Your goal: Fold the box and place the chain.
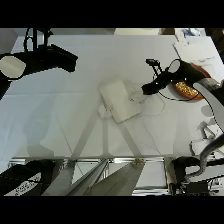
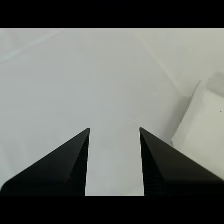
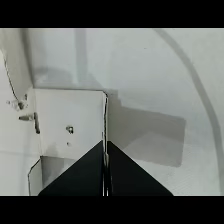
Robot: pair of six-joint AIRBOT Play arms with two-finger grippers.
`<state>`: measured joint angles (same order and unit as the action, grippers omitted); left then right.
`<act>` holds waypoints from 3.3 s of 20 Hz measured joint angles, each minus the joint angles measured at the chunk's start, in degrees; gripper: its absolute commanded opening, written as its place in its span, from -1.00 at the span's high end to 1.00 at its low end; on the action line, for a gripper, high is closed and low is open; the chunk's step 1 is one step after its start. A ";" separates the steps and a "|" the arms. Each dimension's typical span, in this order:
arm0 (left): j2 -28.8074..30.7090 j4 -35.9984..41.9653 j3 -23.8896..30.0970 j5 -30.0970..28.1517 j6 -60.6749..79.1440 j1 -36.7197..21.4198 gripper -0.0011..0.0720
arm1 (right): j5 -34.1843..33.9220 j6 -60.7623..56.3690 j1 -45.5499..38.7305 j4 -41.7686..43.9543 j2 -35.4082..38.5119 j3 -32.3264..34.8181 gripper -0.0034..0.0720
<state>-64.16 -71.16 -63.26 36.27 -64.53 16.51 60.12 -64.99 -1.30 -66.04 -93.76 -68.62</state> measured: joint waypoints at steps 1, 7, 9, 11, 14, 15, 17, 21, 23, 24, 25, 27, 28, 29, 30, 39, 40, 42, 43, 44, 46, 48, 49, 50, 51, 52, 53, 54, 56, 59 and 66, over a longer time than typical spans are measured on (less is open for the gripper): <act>0.00 -0.02 0.00 0.00 0.00 0.00 0.04 | -0.11 1.18 0.15 0.33 0.00 0.00 0.88; 0.00 0.00 0.00 0.02 0.00 0.00 0.04 | -6.93 9.20 0.50 5.73 5.88 -0.02 0.90; 0.00 0.00 0.00 0.02 0.00 0.00 0.04 | -10.54 9.88 0.50 7.21 9.09 -0.04 0.90; 0.00 0.00 0.00 0.02 0.00 0.00 0.04 | -12.76 9.92 0.52 8.20 11.37 0.17 0.90; 0.00 -0.02 0.00 0.00 0.00 0.00 0.04 | -15.43 7.76 0.55 9.81 13.05 2.67 0.90; 0.00 0.00 0.00 0.00 0.00 0.00 0.04 | -16.94 7.23 0.61 11.06 13.57 4.63 0.90; 0.00 0.00 0.00 0.00 0.02 0.00 0.04 | -21.31 6.45 1.27 14.23 14.88 9.64 0.90; 0.00 -0.02 -0.02 0.02 0.00 0.00 0.04 | -33.79 4.50 5.27 18.16 17.64 20.74 0.90; 0.00 0.00 0.00 0.00 0.00 0.00 0.04 | -40.48 2.14 8.22 18.97 18.27 25.07 0.90; 0.00 -0.02 0.00 0.02 0.00 0.00 0.04 | -43.17 1.09 9.68 19.30 18.47 26.64 0.90; 0.00 -0.02 0.00 0.00 0.02 0.00 0.04 | -45.59 0.04 11.08 19.47 18.60 27.91 0.90; 0.00 -0.02 0.00 0.00 0.00 0.00 0.04 | -49.03 -1.22 13.09 19.76 18.82 29.42 0.89; 0.00 -0.02 0.00 0.00 0.00 0.00 0.04 | -50.27 -1.62 13.75 19.80 18.97 29.92 0.89; 0.00 0.00 0.00 0.00 0.00 0.00 0.04 | -51.12 -2.05 14.19 19.82 19.17 30.25 0.89; 0.00 -0.02 0.00 0.00 0.02 0.00 0.04 | -51.80 -2.45 14.51 19.85 19.45 30.49 0.89; 0.00 -0.02 0.00 0.02 0.02 0.00 0.04 | -50.45 -3.58 15.32 19.41 21.97 31.10 0.88; 0.00 -0.02 -0.02 0.00 0.02 0.00 0.04 | -50.07 -3.58 15.34 19.39 22.01 31.10 0.88; 0.00 -0.02 0.00 0.00 0.02 0.00 0.04 | -49.64 -3.58 15.32 19.37 22.10 31.10 0.88; 0.00 -0.02 0.00 0.02 0.02 0.00 0.04 | -49.42 -3.58 15.32 19.34 22.12 31.10 0.88; 0.00 -0.02 0.00 0.00 0.02 0.00 0.04 | -49.31 -3.58 15.32 19.34 22.16 31.10 0.88; 0.00 -0.02 -0.02 0.00 0.02 0.00 0.04 | -49.20 -3.58 15.32 19.34 22.16 31.10 0.88; 0.00 -0.02 0.00 0.02 0.02 0.00 0.04 | -49.11 -3.58 15.32 19.32 22.16 31.10 0.88; 0.00 -0.02 0.00 0.00 0.02 0.00 0.04 | -49.09 -3.56 15.32 19.32 22.16 31.10 0.88; 0.00 -0.02 0.00 0.02 0.02 0.00 0.04 | -49.07 -3.56 15.32 19.32 22.16 31.10 0.88; 0.00 -0.02 0.00 0.00 0.02 0.00 0.04 | -49.05 -3.56 15.32 19.32 22.16 31.10 0.88; 0.00 -0.02 0.00 0.00 0.02 0.00 0.04 | -49.05 -3.56 15.32 19.32 22.16 31.10 0.88; 0.00 -0.02 0.00 0.00 0.02 0.00 0.04 | -49.03 -3.56 15.32 19.32 22.16 31.10 0.88; 0.00 0.00 0.00 0.00 0.00 0.00 0.04 | -49.00 -3.56 15.32 19.32 22.16 31.10 0.88; 0.00 0.72 0.00 0.00 0.00 0.00 0.05 | -49.00 -3.54 15.32 19.32 22.16 31.10 0.88; 0.00 4.35 0.00 0.42 -0.09 0.00 0.05 | -48.98 -3.54 15.32 19.32 22.16 31.10 0.88; -3.89 7.93 -0.70 4.31 0.33 -3.67 0.05 | -48.98 -3.54 15.32 19.30 22.16 31.10 0.88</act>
<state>-68.05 -63.22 -63.96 40.58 -64.20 12.84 11.14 -68.53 14.02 -46.74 -71.59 -37.52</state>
